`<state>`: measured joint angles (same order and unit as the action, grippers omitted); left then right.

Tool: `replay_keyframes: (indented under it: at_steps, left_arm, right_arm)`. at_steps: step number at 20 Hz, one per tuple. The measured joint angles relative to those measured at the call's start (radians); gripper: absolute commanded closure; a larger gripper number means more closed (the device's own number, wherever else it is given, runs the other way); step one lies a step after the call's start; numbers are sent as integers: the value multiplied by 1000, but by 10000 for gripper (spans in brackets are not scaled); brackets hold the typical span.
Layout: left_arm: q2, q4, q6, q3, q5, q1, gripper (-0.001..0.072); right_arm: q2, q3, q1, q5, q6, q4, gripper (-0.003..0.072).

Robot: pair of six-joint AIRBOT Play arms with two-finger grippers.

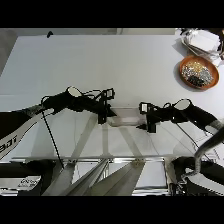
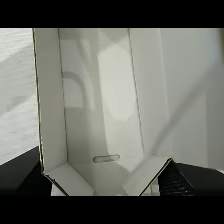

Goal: Fold the box and place the chain.

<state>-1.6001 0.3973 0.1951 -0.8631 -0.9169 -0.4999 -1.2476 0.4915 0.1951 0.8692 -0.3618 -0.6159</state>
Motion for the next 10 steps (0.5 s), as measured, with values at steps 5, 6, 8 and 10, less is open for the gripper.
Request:
replay_keyframes:
  at_steps: [5, 6, 8, 10]
  left_arm:
    - [0, 0, 0, 0, 0, 0, 696]
    - [0, 0, 0, 0, 0, 0, 696]
    - [0, 0, 0, 0, 0, 0, 696]
    - [0, 0, 0, 0, 0, 0, 696]
  right_arm:
    - [-22, 0, 0, -9, -45, 32, 95]
    - [-26, 0, 0, -10, -51, 35, 107]
    - [-31, 0, 0, -11, -58, 42, 115]
    - [-34, 0, 0, -12, -71, 50, 119]
